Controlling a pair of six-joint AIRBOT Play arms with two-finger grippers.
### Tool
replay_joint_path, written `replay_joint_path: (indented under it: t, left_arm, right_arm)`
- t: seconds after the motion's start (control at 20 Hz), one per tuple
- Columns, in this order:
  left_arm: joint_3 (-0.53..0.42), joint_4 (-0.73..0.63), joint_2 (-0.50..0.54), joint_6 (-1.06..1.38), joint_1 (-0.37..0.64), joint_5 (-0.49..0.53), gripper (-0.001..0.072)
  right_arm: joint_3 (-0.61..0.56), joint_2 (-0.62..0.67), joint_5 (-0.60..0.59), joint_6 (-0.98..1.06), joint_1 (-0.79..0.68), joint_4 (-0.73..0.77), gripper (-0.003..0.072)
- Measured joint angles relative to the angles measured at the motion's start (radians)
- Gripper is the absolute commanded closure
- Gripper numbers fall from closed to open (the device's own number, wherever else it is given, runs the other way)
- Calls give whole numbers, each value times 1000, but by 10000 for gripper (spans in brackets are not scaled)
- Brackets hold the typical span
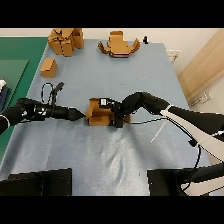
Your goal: Fold the box.
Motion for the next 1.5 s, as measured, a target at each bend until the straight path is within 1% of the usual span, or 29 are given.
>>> replay_joint_path:
  t: [0.15, 0.2, 0.25, 0.45, 0.6, 0.85, 1.1, 1.25, 1.3, 1.35, 1.5]
  left_arm:
    - [0, -10, 0, 9, -26, 9, 281]
    - [0, -14, 0, 9, -33, 16, 149]
    - [0, -16, 0, -2, -39, 25, 99]
    - [14, 12, 0, -117, -69, 68, 99]
    - [56, 94, 0, -257, -125, 103, 99]
    - [163, 306, 0, -606, -238, 150, 101]
    - [257, 576, 0, -956, -359, 165, 101]
    - [280, 731, -1, -1124, -431, 188, 105]
    - [284, 778, -1, -1178, -455, 205, 128]
    - [286, 822, -1, -1228, -478, 225, 128]
    - [291, 921, -1, -1358, -538, 272, 129]
  right_arm:
    - [0, 0, 0, 0, 0, 0, 240]
    - [0, 0, 0, 0, 0, 0, 240]
    - [0, 0, 0, 0, 0, 0, 240]
    - [0, 0, 0, 0, 0, 0, 240]
    - [0, 0, 0, 0, 0, 0, 240]
    - [0, 0, 0, 0, 0, 0, 240]
    - [0, 0, 0, 0, 0, 0, 241]
    - [0, 0, 0, 0, 0, 0, 240]
    - [0, 0, 0, 0, 0, 0, 240]
    - [0, 0, 0, 0, 0, 0, 241]
    - [0, -1, 0, 0, 0, 0, 240]
